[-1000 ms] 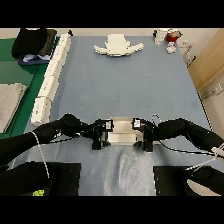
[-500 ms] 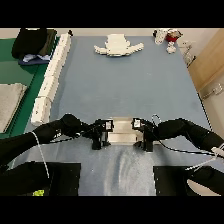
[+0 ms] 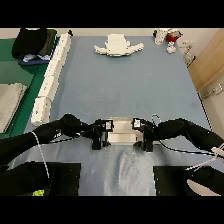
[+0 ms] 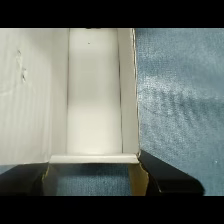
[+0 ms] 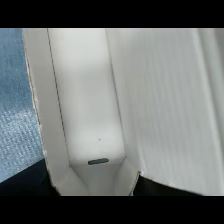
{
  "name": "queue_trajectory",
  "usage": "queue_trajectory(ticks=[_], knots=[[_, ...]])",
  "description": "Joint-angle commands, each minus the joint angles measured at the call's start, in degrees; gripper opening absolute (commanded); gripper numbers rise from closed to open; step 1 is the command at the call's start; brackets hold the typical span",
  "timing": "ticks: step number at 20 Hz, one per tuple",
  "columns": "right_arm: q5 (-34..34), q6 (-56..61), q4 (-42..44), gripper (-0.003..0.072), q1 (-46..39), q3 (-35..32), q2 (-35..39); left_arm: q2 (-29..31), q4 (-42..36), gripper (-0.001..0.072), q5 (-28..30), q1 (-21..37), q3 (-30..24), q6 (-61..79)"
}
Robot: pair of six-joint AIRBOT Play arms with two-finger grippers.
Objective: Fold the box.
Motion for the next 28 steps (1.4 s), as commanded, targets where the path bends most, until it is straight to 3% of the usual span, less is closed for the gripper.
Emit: queue_trajectory(ticks=[1, 12, 14, 18, 23, 28], knots=[[0.02, 0.02, 0.02, 0.0499, 0.04, -0.04, 0.07, -0.02, 0.02, 0.0410, 0.02, 0.02, 0.02, 0.04], [0.04, 0.02, -0.02, 0.0505, 0.04, -0.04, 0.07, -0.02, 0.02, 0.0410, 0.02, 0.02, 0.02, 0.04], [0.00, 0.04, -0.15, 0.0716, 0.04, -0.02, 0.09, -0.02, 0.02, 0.0410, 0.02, 0.02, 0.02, 0.04], [-0.28, 0.94, -1.66, 0.0716, 0.04, -0.04, 2.05, -0.02, 0.02, 0.0410, 0.02, 0.02, 0.02, 0.04], [-2.19, 14.86, -13.60, 0.0716, 0.02, -0.02, 8.31, -0.02, 0.02, 0.0410, 0.02, 0.02, 0.02, 0.04], [-13.94, 35.52, -21.27, 0.0709, 0.02, 1.22, 17.00, -0.02, 0.02, 0.0410, 0.02, 0.02, 0.02, 0.04]])
